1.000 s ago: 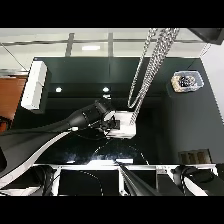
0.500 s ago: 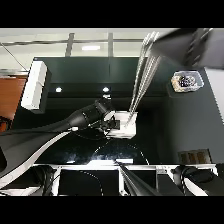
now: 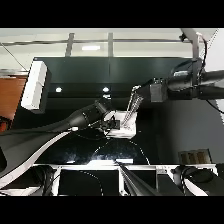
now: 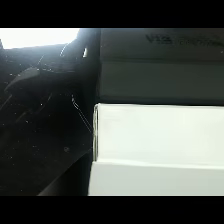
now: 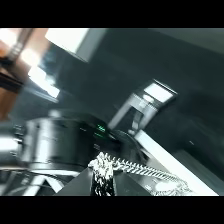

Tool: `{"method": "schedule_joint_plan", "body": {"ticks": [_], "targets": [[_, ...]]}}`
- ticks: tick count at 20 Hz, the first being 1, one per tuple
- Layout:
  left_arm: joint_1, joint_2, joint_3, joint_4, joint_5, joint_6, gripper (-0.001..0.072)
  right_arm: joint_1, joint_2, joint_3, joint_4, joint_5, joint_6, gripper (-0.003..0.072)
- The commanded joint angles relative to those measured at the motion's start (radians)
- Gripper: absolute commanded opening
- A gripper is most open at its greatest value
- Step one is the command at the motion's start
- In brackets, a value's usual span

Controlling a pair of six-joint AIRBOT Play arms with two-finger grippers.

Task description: Fold the box and place the chain.

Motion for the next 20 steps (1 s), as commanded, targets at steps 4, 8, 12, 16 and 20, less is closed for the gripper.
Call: {"method": "schedule_joint_plan", "body": {"ticks": [4, 8, 12, 16, 20], "targets": [[0.000, -0.001, 0.001, 0.000, 0.000, 0.000, 0.0026, 0.002, 0.001, -0.024, -0.103, 0.065, 0.029, 0.0005], [0.000, -0.001, 0.001, 0.001, 0.000, 0.000, 0.0026, 0.008, 0.001, -0.025, -0.105, 0.125, 0.039, 0.0006], [0.001, -0.001, 0.001, 0.004, 0.000, 0.000, 0.0026, 0.084, -0.009, -0.095, -0.084, 0.066, 0.021, 0.0006], [0.000, -0.001, 0.001, 0.003, -0.001, 0.000, 0.0026, 0.097, -0.015, -0.235, -0.100, -0.036, 0.021, 0.0006], [0.000, -0.001, 0.001, 0.004, 0.001, 0.000, 0.0026, 0.134, -0.050, -0.324, -0.106, -0.115, -0.013, 0.0006]]}}
